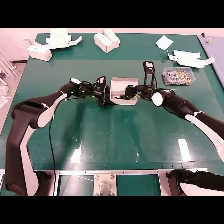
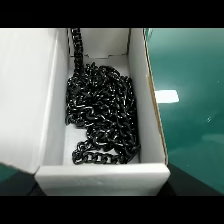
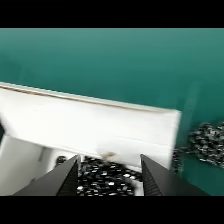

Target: Fold the box and place the chain.

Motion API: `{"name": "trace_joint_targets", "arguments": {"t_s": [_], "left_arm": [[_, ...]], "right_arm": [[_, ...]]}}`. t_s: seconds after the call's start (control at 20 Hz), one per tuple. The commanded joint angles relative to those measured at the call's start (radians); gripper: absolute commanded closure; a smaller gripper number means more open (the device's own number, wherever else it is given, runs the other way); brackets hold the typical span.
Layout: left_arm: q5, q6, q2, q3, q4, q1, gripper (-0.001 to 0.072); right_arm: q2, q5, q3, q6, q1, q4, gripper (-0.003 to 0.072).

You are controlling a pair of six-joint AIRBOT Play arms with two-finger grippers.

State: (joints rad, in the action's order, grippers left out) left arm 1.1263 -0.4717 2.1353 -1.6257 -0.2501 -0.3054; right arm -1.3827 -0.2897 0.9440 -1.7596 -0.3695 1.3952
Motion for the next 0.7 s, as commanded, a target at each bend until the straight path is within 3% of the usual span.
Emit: {"name": "trace_joint_targets", "arguments": {"t_s": [0.0, 0.25, 0.4, 0.6, 0.65], "left_arm": [[0.0, 0.0, 0.0, -0.001, 0.0, 0.001, 0.0312], [0.0, 0.0, 0.0, -0.001, 0.0, 0.001, 0.0312], [0.0, 0.0, 0.0, -0.001, 0.0, 0.001, 0.0312], [0.0, 0.0, 0.0, -0.001, 0.0, 0.001, 0.0312], [0.0, 0.0, 0.0, -0.001, 0.0, 0.001, 0.0312]], "right_arm": [[0.016, -0.069, -0.001, -0.002, 0.084, 0.001, 0.0249], [0.032, -0.103, -0.001, -0.063, 0.207, -0.008, 0.025], [0.003, -0.101, 0.0, -0.119, 0.208, -0.01, 0.025], [-0.077, -0.065, 0.0, -0.129, 0.202, -0.121, 0.0247], [-0.093, -0.044, 0.0, -0.129, 0.198, -0.145, 0.0212]]}}
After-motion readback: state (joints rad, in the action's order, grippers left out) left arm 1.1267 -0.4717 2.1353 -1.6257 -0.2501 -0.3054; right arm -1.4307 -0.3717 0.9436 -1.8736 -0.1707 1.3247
